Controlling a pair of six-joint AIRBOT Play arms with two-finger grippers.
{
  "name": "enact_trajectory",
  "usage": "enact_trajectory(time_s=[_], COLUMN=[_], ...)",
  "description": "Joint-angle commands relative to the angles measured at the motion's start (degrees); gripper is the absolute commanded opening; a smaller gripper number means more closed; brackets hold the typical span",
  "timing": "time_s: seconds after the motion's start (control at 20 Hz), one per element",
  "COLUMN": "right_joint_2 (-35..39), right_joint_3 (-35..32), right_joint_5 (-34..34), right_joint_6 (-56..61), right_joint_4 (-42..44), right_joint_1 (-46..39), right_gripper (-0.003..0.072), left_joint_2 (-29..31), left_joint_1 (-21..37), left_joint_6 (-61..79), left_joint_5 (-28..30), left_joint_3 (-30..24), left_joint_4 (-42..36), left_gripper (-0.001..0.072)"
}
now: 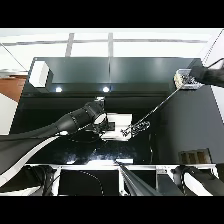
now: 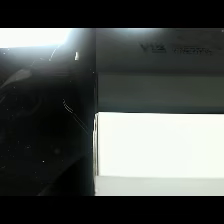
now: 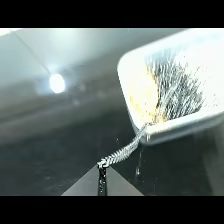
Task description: Fold the box and place the chain.
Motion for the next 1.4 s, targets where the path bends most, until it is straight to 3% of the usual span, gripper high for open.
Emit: enact_trajectory(time_s=[0.0, 0.25, 0.45, 0.55, 0.75, 1.0, 1.35], right_joint_2=[13.05, 23.61, 25.57, 25.57, 25.55, 23.56, 13.75], right_joint_3=[0.04, 0.04, -0.24, -2.12, -8.33, -13.62, -15.91], right_joint_5=[7.61, 19.02, 29.44, 30.60, 20.74, 8.94, 2.82], right_joint_6=[-3.23, -10.73, -11.10, -11.06, -11.06, -8.76, -8.79], right_joint_4=[2.49, 20.79, 29.51, 33.62, 47.34, 48.17, 45.75], right_joint_1=[0.02, 0.02, 1.11, 4.13, 13.88, 28.76, 39.15], right_gripper=[0.0028, 0.0029, 0.0030, 0.0030, 0.0030, 0.0030, 0.0030], left_joint_2=[0.00, 0.00, 0.00, 0.00, 0.00, 0.00, 0.00], left_joint_1=[0.04, 0.04, 0.04, 0.04, 0.04, 0.04, 0.04], left_joint_6=[0.02, 0.04, 0.02, 0.02, 0.04, 0.04, 0.02], left_joint_5=[-0.02, -0.37, -0.31, -0.31, -0.31, -0.33, -0.33], left_joint_3=[-0.02, 0.00, -0.02, 0.00, 0.00, -0.02, -0.02], left_joint_4=[0.09, 0.09, 0.09, 0.09, 0.09, 0.09, 0.09], left_gripper=[0.0035, 0.0035, 0.0035, 0.0035, 0.0035, 0.0035, 0.0035])
